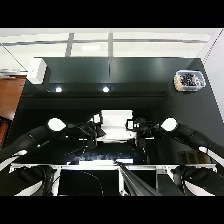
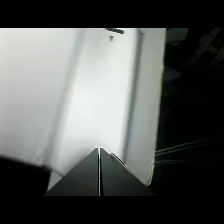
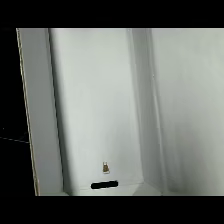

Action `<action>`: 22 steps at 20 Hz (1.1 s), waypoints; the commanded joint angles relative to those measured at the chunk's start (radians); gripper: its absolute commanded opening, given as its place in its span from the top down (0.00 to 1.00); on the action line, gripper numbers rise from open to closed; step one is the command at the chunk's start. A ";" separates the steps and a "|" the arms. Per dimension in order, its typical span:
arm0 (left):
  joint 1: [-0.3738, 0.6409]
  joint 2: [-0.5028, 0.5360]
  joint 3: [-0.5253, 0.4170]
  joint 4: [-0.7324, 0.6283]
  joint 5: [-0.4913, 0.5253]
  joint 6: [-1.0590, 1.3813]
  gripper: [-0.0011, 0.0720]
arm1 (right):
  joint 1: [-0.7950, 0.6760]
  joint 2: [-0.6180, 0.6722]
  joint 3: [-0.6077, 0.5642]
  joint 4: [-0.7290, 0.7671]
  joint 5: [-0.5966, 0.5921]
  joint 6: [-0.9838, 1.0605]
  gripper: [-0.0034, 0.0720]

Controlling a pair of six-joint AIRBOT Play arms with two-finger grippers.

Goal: Fold the box and place the chain.

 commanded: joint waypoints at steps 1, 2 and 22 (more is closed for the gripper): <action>0.101 0.122 0.001 0.151 -0.049 -0.188 0.95 | 0.000 0.000 0.000 -0.002 0.001 -0.002 0.61; 0.160 0.170 -0.002 0.171 -0.093 -0.241 0.95 | 0.000 0.000 0.000 -0.002 0.001 -0.002 0.61; 0.713 -0.036 -0.137 0.194 -0.445 -1.068 0.95 | 0.000 0.000 0.000 -0.002 -0.014 -0.002 0.61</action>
